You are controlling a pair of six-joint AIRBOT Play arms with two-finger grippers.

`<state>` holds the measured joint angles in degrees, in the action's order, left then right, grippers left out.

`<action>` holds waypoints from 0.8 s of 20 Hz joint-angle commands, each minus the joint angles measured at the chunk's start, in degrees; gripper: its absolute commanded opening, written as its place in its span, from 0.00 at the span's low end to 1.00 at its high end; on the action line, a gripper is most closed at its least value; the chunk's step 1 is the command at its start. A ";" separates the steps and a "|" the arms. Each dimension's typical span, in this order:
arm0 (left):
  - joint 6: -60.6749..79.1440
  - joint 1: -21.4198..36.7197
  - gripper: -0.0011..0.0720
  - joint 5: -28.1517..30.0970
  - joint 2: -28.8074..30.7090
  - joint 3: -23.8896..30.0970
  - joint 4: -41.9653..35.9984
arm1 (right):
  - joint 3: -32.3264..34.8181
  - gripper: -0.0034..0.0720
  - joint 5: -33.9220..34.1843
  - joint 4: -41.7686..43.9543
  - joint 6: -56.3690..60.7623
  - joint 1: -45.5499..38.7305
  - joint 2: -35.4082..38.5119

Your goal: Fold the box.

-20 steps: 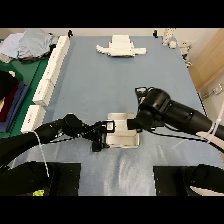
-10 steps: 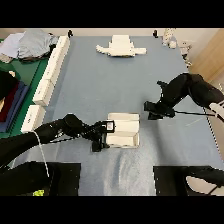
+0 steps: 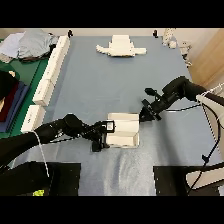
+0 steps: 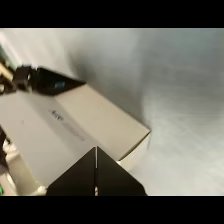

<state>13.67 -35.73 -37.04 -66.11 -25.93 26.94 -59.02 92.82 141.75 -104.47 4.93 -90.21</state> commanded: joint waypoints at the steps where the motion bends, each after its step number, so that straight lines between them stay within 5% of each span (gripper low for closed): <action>1: 0.00 0.00 0.77 0.02 0.04 -0.02 0.00 | -0.42 0.05 8.39 2.67 -6.19 2.03 -1.97; 7: 0.00 0.00 0.77 0.02 0.04 -0.02 0.00 | 0.00 0.05 5.86 -0.20 -13.94 6.25 1.09; 16: 0.00 0.00 0.77 0.02 0.04 -0.02 0.00 | 14.43 0.05 -31.54 -2.60 -29.83 22.49 23.45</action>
<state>13.67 -35.73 -37.04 -66.11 -25.93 26.94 -50.09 75.53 139.70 -128.92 21.93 -74.06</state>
